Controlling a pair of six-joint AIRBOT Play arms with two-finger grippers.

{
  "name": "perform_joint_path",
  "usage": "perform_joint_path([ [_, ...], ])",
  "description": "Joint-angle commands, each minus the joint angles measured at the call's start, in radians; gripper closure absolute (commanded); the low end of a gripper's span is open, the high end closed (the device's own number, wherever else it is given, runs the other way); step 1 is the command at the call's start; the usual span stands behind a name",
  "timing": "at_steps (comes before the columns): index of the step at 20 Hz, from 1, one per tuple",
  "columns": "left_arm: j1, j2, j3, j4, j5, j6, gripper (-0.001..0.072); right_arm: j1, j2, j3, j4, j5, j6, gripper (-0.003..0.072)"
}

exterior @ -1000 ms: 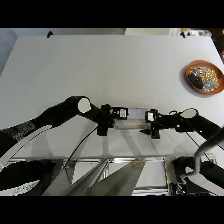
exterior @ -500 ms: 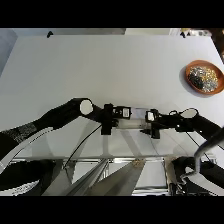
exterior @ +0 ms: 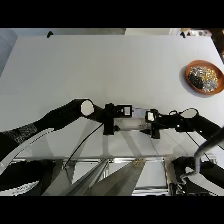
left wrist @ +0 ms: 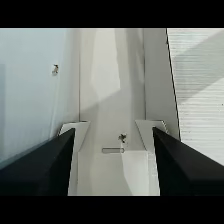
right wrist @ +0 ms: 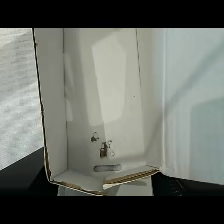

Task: Fold the box and place the chain.

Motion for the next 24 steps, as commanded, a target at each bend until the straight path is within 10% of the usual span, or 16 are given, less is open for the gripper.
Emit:
perform_joint_path([
  [1,-0.004,0.000,0.000,0.000,-0.002,-0.031,0.0149,0.000,0.001,0.000,0.000,0.000,0.000,0.0280],
  [3,-0.004,0.003,0.000,0.000,-0.002,-0.085,0.0177,0.000,0.001,0.000,0.000,0.000,0.000,0.0280],
  [6,0.004,0.041,0.000,0.046,-0.080,-0.167,0.0699,0.000,0.001,0.000,0.001,0.000,0.000,0.0280],
  [15,0.259,0.320,-0.021,0.211,-0.328,-0.850,0.0706,0.000,0.001,0.000,0.000,0.001,0.000,0.0280],
  [24,0.373,0.166,-0.229,-0.077,-0.151,-1.045,0.0706,0.000,0.001,0.000,0.001,0.000,0.000,0.0280],
])
